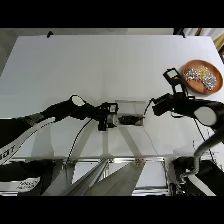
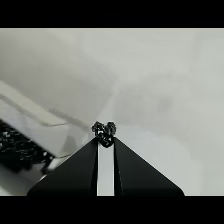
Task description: Fold the box and place the chain.
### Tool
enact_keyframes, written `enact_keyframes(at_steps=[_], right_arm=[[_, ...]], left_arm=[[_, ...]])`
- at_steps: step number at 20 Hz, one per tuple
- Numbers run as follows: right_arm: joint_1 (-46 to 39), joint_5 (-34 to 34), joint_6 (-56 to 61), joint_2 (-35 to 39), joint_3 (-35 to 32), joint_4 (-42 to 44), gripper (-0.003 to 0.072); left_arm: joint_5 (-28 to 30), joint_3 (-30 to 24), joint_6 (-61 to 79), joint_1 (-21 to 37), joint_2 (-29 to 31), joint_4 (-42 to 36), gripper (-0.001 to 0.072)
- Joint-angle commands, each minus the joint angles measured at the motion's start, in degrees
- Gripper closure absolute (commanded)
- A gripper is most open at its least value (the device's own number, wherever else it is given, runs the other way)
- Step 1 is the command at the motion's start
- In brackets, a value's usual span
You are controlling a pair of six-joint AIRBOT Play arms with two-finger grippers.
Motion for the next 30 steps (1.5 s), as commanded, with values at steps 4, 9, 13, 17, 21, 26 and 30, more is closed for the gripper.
enact_keyframes(at_steps=[4,9,13,17,21,26,30], right_arm=[[-0.02,7.26,-5.64,24.74,0.35,10.45,0.0674],[-0.02,4.79,-17.07,27.93,0.35,29.29,0.0674],[-0.02,1.07,-23.08,21.94,0.35,36.13,0.0674],[-0.02,9.42,-25.94,7.91,0.35,33.24,0.0673],[-0.02,9.62,-28.92,-6.43,0.35,35.54,0.0673],[1.92,10.84,-35.04,-16.39,0.33,37.70,0.0673],[7.80,6.99,-36.39,-20.35,0.35,37.27,0.0673]], left_arm=[[0.00,0.07,0.00,0.04,0.02,0.00,0.0454],[0.00,0.07,0.00,0.04,0.02,0.00,0.0454],[0.00,0.07,0.00,0.04,0.02,0.00,0.0454],[0.00,0.07,0.00,0.04,0.02,0.00,0.0454],[0.00,0.07,0.00,0.04,0.02,0.00,0.0454],[0.00,0.07,0.00,0.04,0.02,0.00,0.0454],[0.00,0.07,0.00,0.04,0.02,0.00,0.0454]])
